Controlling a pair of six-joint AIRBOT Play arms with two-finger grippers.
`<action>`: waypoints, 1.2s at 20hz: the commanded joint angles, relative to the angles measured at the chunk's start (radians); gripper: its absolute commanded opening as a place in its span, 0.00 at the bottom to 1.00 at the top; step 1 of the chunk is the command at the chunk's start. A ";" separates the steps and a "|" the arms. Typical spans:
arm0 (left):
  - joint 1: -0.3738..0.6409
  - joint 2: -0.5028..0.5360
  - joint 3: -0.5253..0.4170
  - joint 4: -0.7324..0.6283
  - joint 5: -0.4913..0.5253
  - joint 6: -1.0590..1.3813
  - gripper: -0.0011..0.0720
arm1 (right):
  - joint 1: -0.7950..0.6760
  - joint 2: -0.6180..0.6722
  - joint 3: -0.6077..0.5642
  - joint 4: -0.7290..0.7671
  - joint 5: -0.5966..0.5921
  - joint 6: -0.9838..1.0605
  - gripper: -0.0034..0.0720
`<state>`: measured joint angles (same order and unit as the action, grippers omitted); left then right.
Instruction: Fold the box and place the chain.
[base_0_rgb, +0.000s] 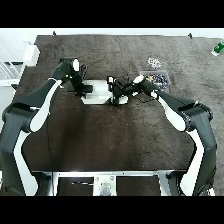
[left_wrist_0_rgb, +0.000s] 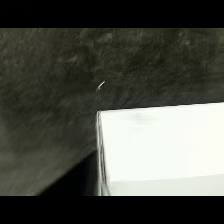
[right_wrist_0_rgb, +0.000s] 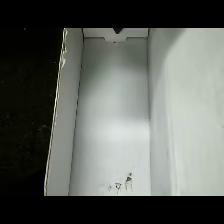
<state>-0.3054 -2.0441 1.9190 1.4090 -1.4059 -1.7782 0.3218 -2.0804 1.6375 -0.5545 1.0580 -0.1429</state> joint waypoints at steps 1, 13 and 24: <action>-0.001 0.002 0.001 -0.021 -0.012 -0.002 0.29 | 0.001 0.000 0.000 0.004 0.002 0.000 0.77; 0.002 0.055 0.128 -0.016 -0.243 0.059 0.61 | 0.001 0.000 0.000 0.004 0.002 0.001 0.77; 0.203 0.312 0.119 -0.134 -0.211 0.533 0.61 | 0.001 0.000 0.000 0.004 0.002 0.000 0.77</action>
<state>-0.1741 -1.7760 2.0407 1.3479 -1.6360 -1.4460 0.3218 -2.0804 1.6375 -0.5507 1.0595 -0.1429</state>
